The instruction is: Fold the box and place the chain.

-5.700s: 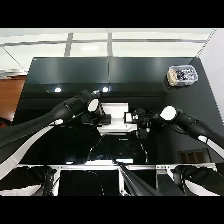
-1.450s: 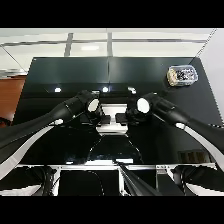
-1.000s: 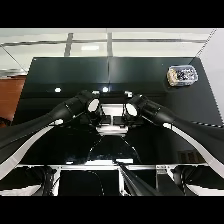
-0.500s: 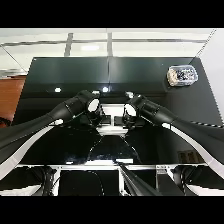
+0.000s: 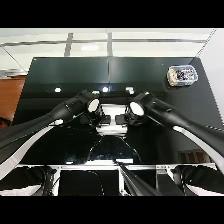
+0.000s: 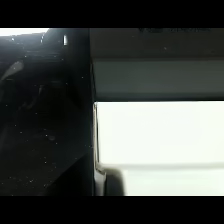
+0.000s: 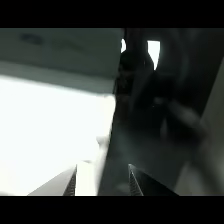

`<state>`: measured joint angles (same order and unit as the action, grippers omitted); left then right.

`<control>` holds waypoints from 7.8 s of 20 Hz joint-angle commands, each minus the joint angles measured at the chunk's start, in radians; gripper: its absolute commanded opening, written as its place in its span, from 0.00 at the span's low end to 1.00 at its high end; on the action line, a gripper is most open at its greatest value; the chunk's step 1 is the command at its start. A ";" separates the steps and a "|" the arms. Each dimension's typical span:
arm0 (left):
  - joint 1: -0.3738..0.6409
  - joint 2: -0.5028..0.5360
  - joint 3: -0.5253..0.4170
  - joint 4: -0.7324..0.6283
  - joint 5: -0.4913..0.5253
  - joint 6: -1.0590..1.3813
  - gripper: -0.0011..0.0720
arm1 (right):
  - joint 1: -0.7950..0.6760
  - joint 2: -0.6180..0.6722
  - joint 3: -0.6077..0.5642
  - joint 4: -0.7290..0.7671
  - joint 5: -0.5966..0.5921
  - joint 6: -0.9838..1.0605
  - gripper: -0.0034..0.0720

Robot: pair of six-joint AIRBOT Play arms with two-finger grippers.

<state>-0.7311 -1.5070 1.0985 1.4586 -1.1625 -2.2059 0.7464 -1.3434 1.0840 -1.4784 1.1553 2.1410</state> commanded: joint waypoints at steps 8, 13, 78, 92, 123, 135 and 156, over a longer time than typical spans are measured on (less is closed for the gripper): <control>0.000 0.000 0.000 -0.001 0.013 0.000 0.05 | -0.612 0.088 0.002 -0.444 -0.379 -0.013 1.00; 0.000 0.000 0.000 -0.002 -0.007 0.000 0.05 | -0.941 -0.319 0.406 0.174 -0.299 0.062 1.00; 0.000 0.000 0.000 -0.005 -0.024 0.000 0.05 | -0.706 0.360 0.491 0.877 0.320 -0.705 0.06; 0.000 0.000 0.000 -0.005 -0.027 0.000 0.05 | -0.290 0.340 -0.051 0.887 -0.132 -0.705 0.06; 0.000 0.000 0.000 -0.005 -0.027 0.000 0.05 | -0.764 -0.055 -0.153 0.004 -0.659 -0.219 1.00; 0.000 0.000 0.000 -0.005 -0.027 0.000 0.05 | -0.776 -0.355 0.212 0.085 -0.431 -0.180 0.06; 0.000 0.000 0.000 -0.005 -0.028 0.000 0.05 | -0.518 0.466 0.206 0.772 0.239 -0.725 0.06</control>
<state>-0.7311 -1.5070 1.0985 1.4532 -1.1904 -2.2063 0.1383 -0.8749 1.2922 -0.7750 1.4044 1.4261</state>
